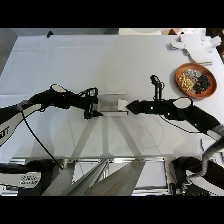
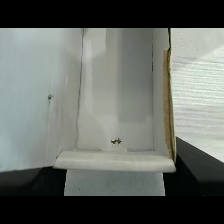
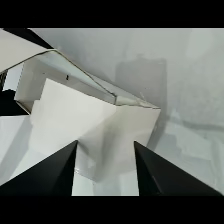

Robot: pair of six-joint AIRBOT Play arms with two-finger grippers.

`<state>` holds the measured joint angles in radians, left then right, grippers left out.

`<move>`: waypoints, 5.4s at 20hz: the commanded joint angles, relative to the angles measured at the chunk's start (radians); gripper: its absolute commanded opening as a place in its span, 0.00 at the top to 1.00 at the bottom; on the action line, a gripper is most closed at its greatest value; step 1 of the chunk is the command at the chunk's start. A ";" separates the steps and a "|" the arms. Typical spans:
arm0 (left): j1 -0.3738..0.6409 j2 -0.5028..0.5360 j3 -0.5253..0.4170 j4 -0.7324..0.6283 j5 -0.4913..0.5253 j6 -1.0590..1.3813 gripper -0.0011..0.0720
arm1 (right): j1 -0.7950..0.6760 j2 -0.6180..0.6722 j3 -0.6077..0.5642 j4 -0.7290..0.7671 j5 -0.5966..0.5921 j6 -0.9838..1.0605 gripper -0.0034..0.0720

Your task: Fold the box and place the chain.

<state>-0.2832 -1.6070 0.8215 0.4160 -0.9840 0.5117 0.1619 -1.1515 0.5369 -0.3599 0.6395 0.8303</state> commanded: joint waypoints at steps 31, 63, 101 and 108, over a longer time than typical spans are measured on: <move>0.001 0.000 0.000 0.000 0.000 0.000 0.63 | 0.173 -0.043 0.000 -0.063 -0.359 0.093 0.44; 0.001 0.000 0.000 0.000 0.000 0.000 0.63 | 0.209 -0.043 0.066 -0.397 -0.177 0.378 0.40; 0.001 0.000 0.000 0.000 0.000 0.000 0.63 | 0.311 -0.307 0.449 -1.156 0.184 1.254 0.27; 0.001 0.000 0.000 0.000 0.000 0.000 0.63 | 0.318 -0.337 0.472 -1.235 0.204 1.448 0.36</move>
<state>-0.2817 -1.6073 0.8219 0.4156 -0.9836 0.5117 0.4736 -1.4811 0.9962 -1.5368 0.8364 2.1792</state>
